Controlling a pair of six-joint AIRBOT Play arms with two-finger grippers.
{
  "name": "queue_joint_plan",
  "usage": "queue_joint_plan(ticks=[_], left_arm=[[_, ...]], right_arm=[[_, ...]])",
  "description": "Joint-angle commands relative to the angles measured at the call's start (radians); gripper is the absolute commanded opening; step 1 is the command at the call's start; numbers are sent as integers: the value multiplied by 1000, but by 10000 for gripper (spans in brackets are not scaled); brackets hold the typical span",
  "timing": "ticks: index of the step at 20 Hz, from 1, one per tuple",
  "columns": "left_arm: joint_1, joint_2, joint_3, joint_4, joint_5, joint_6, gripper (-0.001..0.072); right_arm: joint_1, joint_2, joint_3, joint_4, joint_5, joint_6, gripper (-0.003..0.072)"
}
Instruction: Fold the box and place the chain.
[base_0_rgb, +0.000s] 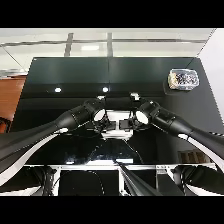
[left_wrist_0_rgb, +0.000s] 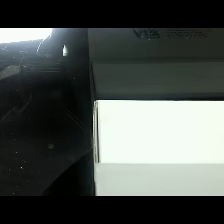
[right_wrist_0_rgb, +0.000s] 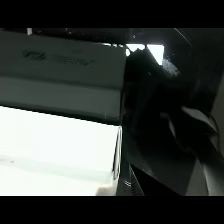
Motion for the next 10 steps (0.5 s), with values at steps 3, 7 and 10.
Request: queue_joint_plan(ticks=[3, 7, 10], left_arm=[[1, -1, 0, 0, -2, 0, 31], [1, -1, 0, 0, -6, 0, 31], [0, -1, 0, 0, -5, 0, 31]], right_arm=[[15, -24, 23, -27, 52, 65, 358], [17, -32, 23, -12, 75, 64, 357], [14, -46, 23, -12, 71, 64, 357]])
